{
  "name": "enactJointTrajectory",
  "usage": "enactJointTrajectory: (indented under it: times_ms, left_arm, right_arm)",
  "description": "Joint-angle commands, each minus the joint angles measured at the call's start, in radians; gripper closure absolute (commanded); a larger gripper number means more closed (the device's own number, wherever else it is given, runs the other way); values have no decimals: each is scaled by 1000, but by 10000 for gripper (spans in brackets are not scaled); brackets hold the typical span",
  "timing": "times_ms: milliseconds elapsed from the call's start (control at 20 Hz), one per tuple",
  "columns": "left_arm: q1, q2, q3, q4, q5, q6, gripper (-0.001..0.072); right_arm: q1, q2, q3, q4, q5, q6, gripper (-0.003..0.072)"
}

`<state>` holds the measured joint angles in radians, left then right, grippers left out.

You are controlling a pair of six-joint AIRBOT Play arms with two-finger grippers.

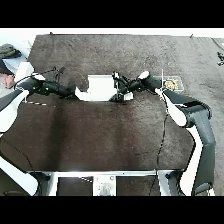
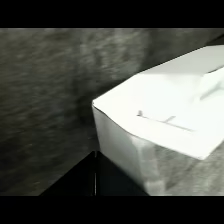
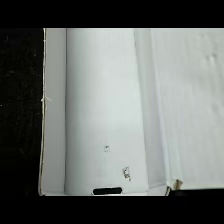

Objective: Fold the box and place the chain.

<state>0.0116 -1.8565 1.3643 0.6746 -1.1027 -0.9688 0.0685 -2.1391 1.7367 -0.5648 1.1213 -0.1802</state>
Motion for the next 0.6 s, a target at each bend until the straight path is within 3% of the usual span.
enactJointTrajectory:
  times_ms: [0,150,200,250,300,550]
  left_arm:
    - [-5,-1,6,-46,-40,-3,698]
    - [-5,0,13,-51,-61,0,697]
    - [-5,2,13,-56,-69,3,655]
    - [-5,4,15,-78,-80,21,364]
    - [-5,8,17,-120,-90,41,285]
    - [-17,8,51,-161,-113,45,287]
  right_arm:
    - [0,1,1,0,0,0,314]
    - [0,1,1,0,0,0,314]
    - [0,1,1,0,0,0,314]
    - [0,1,1,0,0,0,314]
    - [0,1,1,0,0,0,314]
    - [0,1,1,0,0,0,314]
